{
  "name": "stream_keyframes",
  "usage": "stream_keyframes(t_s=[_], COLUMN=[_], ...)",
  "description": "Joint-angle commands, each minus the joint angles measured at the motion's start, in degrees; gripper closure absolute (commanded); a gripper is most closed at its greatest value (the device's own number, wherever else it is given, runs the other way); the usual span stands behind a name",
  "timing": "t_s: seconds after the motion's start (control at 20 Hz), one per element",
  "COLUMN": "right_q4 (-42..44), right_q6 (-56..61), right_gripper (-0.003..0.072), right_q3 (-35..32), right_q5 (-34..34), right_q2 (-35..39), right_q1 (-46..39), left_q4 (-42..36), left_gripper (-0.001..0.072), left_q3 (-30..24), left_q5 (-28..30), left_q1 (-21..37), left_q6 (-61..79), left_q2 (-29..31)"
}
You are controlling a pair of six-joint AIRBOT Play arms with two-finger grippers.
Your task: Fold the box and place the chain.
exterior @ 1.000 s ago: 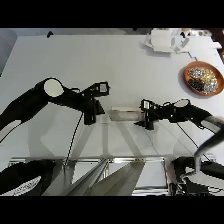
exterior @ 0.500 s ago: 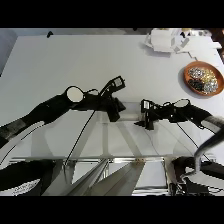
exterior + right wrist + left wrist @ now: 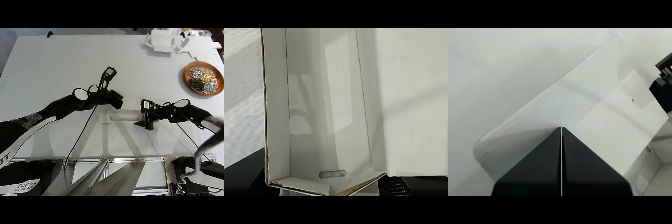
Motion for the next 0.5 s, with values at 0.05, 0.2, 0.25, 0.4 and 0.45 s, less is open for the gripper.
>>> stream_keyframes(t_s=[0.05, 0.2, 0.25, 0.4, 0.45], right_q4=[-0.02, -0.02, -0.02, -0.02, -0.02], right_q6=[-0.02, -0.02, -0.02, -0.02, -0.02], right_gripper=[0.0288, 0.0288, 0.0288, 0.0288, 0.0288], right_q3=[-0.02, -0.02, -0.02, -0.02, -0.02], right_q5=[0.0, -0.02, -0.02, -0.02, -0.02], right_q2=[0.02, 0.02, 0.02, 0.02, 0.02], right_q1=[-0.04, -0.04, -0.04, -0.04, -0.04], left_q4=[5.35, 17.66, 22.86, 40.79, 43.71], left_gripper=[0.0702, 0.0707, 0.0707, 0.0706, 0.0706], left_q3=[-0.02, -0.02, -0.02, -0.02, -0.02], left_q5=[-5.9, -12.74, -16.2, -29.9, -33.4], left_q1=[0.68, 3.69, 4.92, 5.97, 5.79], left_q6=[-0.59, -1.27, -2.08, -1.84, -1.57], left_q2=[-0.26, 6.23, 9.29, 16.41, 17.2])
